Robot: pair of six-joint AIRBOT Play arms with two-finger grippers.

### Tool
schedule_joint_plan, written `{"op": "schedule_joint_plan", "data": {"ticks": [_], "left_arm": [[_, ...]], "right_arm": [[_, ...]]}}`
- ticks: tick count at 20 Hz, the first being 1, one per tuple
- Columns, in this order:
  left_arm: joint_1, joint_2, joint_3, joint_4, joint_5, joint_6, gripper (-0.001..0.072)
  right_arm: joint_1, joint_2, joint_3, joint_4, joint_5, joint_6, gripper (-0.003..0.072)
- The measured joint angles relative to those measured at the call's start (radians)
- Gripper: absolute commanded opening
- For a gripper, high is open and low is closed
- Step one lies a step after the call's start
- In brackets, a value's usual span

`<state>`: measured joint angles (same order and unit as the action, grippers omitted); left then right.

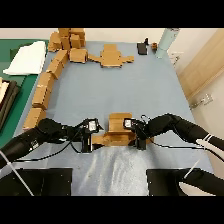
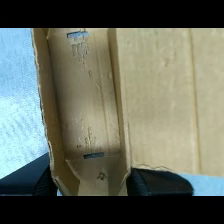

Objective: Fold the box.

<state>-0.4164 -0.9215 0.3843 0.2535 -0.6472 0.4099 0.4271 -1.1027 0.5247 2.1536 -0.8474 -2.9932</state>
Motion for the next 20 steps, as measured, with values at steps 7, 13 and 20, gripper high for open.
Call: {"op": "schedule_joint_plan", "data": {"ticks": [7, 13, 20], "left_arm": [[-0.022, -0.105, -0.009, -0.09, 0.068, 0.108, 0.0438], [-0.06, -0.166, 0.017, -0.102, 0.081, 0.122, 0.0165], [-0.106, -0.232, 0.063, -0.103, 0.105, 0.125, 0.0165]], "right_arm": [[0.0, 0.0, 0.0, -0.003, 0.0, 0.0, 0.0497], [0.0, 0.0, 0.0, -0.003, 0.0, 0.0, 0.0497], [-0.001, 0.0, 0.0, -0.004, -0.001, 0.0, 0.0497]]}}
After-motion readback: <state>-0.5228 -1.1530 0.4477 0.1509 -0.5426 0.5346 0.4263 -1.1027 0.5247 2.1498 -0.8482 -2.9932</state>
